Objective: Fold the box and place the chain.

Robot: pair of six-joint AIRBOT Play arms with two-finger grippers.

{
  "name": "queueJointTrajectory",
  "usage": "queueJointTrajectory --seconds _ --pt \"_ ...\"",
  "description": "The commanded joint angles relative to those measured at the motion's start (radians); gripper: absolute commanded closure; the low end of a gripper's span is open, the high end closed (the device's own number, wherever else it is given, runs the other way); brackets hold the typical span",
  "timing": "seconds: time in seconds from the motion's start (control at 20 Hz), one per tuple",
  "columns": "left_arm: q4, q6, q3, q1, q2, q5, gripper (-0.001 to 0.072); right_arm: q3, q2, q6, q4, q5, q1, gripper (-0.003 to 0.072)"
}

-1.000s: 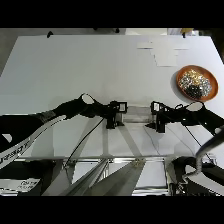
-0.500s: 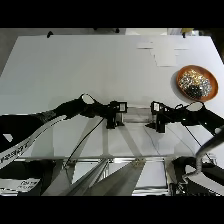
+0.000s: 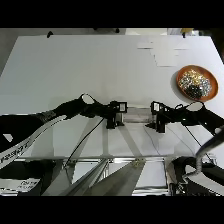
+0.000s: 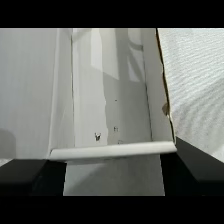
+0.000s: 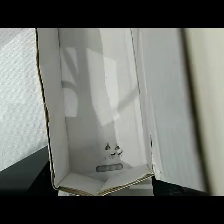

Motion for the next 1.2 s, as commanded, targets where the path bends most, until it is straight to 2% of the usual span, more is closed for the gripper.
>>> queueJointTrajectory --seconds 0.0,0.2,0.25,0.3,0.35,0.5,0.75,1.0,1.15 --pt "0.0 0.0 0.0 -0.001 0.0 0.0 0.0503 0.0 0.001 0.0 0.0 0.003 0.0 0.0278" --pt "0.0 0.0 0.0 -0.001 -0.001 0.0 0.0503 0.0 0.001 0.0 -0.004 -0.003 0.0 0.0281" --pt "0.0 0.0 0.0 -0.001 0.0 0.0 0.0503 0.0 0.001 0.0 -0.008 -0.009 0.0 0.0206" --pt "0.0 0.0 0.0 -0.001 0.0 0.0 0.0503 0.0 0.002 0.001 -0.007 -0.023 0.0 0.0027" --pt "0.0 0.0 0.0 -0.001 -0.001 0.0 0.0503 0.0 0.005 0.001 -0.007 -0.037 0.0 -0.0004" --pt "0.0 0.0 0.0 -0.001 -0.001 0.0 0.0503 0.0 0.035 0.029 -0.039 -0.054 0.0 -0.0005" --pt "0.0 0.0 0.0 -0.001 -0.001 0.0 0.0503 0.0 0.1 0.271 -0.244 -0.037 0.0 0.0" --pt "0.0 0.0 0.0 -0.001 0.0 0.0 0.0503 0.0 0.287 0.454 -0.418 0.03 0.0 0.0053" --pt "0.0 0.0 0.0 -0.001 -0.001 0.0 0.0503 0.0 0.431 0.484 -0.394 0.039 0.0 0.0052"
